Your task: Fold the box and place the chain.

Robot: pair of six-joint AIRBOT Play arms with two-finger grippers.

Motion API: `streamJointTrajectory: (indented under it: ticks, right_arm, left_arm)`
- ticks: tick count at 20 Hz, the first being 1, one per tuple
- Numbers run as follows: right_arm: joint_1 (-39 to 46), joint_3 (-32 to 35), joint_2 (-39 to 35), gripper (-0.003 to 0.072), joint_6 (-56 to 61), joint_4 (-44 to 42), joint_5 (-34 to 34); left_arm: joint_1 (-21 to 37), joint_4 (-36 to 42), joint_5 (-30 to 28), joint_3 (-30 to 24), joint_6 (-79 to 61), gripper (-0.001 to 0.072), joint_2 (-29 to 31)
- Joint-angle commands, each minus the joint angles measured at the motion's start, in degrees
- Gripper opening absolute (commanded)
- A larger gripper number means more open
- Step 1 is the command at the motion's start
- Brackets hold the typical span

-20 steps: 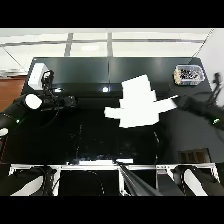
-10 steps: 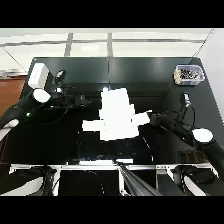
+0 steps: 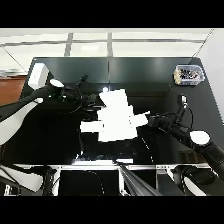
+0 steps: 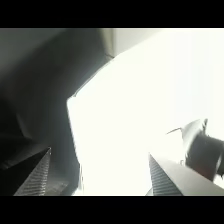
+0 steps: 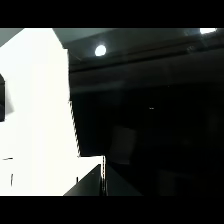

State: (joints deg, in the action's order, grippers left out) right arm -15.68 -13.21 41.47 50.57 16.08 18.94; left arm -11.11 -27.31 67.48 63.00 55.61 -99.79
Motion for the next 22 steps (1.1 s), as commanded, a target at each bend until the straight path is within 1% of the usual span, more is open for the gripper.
streamJointTrajectory:
  ticks: [1,2,4,5,9,12,13,14,15,17,20,21,22]
  right_arm:
    - [-0.1,0.0,-0.1,0.0012,0.0,0.0,0.0]
    - [-0.1,0.0,-0.1,0.0012,0.0,0.0,0.0]
    - [-0.1,0.0,-0.1,0.0012,0.1,0.0,0.1]
    - [-0.1,0.0,-0.1,0.0012,0.0,0.0,0.1]
    - [-0.1,0.0,-0.1,0.0012,0.0,0.0,0.1]
    - [-0.1,0.0,-0.1,0.0012,0.0,0.0,0.2]
    - [-0.1,0.0,-0.1,0.0012,0.0,0.0,0.2]
    - [-0.1,0.0,-0.1,0.0012,0.0,0.0,0.3]
    - [-0.1,0.0,-0.1,0.0012,0.0,0.0,0.3]
    - [-0.1,0.0,-0.1,0.0012,0.0,0.1,0.3]
    - [-0.1,0.0,-0.1,0.0012,0.0,0.1,0.3]
    - [-0.1,0.0,-0.1,0.0014,0.0,0.6,0.4]
    - [-0.1,0.0,-0.1,0.0068,0.0,1.1,0.3]
  left_arm:
    - [-0.8,2.8,12.6,5.9,-6.3,0.0705,-7.5]
    - [-1.2,1.9,16.1,7.4,-8.1,0.0705,-8.9]
    - [-1.8,-0.5,20.3,10.6,-9.1,0.0694,-10.9]
    - [-2.2,-1.5,21.1,12.1,-9.1,0.0685,-11.3]
    - [-4.2,-4.7,21.4,16.4,-10.3,0.0683,-11.3]
    - [-5.0,-5.3,23.4,17.7,-13.9,0.0676,-11.3]
    - [-5.2,-5.3,23.6,17.6,-13.9,0.0603,-11.4]
    - [-5.2,-5.5,23.6,17.6,-14.3,0.0452,-11.5]
    - [-5.2,-5.5,23.6,17.6,-15.0,0.0338,-11.5]
    - [-5.1,-5.5,23.6,17.6,-15.4,0.0169,-11.5]
    - [-5.0,-6.8,23.6,17.6,-16.7,0.0029,-11.5]
    - [-5.0,-7.5,23.6,17.6,-16.9,0.0029,-11.5]
    - [-5.0,-8.3,23.6,17.6,-16.9,0.0027,-11.5]
